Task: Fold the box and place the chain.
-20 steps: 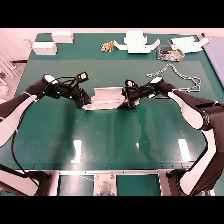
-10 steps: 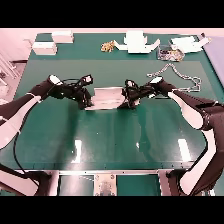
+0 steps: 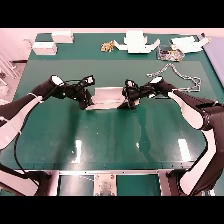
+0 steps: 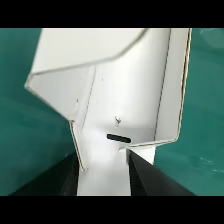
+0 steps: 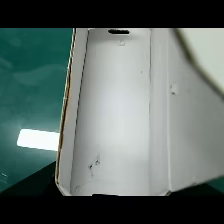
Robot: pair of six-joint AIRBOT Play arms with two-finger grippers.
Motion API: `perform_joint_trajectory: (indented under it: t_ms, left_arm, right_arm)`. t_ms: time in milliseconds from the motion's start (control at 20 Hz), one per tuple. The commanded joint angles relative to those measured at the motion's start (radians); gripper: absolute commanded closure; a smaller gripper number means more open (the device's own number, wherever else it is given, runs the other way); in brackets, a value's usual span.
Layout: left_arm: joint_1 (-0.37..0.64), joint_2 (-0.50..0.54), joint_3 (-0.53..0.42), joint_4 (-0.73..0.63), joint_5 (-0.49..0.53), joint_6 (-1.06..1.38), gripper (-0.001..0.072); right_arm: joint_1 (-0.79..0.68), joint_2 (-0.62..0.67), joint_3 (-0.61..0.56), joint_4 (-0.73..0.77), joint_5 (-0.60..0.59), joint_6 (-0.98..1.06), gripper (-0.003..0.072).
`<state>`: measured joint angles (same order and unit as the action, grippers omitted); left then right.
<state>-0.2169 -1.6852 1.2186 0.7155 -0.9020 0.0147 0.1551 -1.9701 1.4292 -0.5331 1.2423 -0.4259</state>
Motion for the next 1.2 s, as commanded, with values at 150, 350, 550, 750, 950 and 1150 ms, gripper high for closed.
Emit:
perform_joint_trajectory:
  t_ms: [150,350,550,750,950,1150]
  left_arm:
    - [-0.001,0.000,0.001,-0.045,-0.016,0.021,0.0490]
    - [-0.003,-0.011,0.000,-0.085,-0.049,0.048,0.0489]
    - [-0.037,-0.021,0.000,-0.100,-0.029,0.072,0.0486]
    - [-0.051,-0.026,0.000,-0.104,0.012,0.072,0.0389]
    - [-0.054,-0.036,0.000,-0.139,0.005,0.072,0.0229]
    - [-0.053,-0.046,0.000,-0.146,0.016,0.074,-0.0001]
  right_arm:
    - [0.000,0.000,0.000,0.000,0.000,0.000,0.0120]
    - [0.000,0.000,0.000,0.000,0.000,0.000,0.0120]
    - [0.000,0.000,0.000,0.000,0.000,0.000,0.0120]
    - [0.000,0.000,0.000,0.000,0.000,0.000,0.0120]
    - [0.000,0.000,0.000,0.000,0.000,0.000,0.0120]
    - [0.000,0.000,0.000,0.000,0.000,0.000,0.0120]
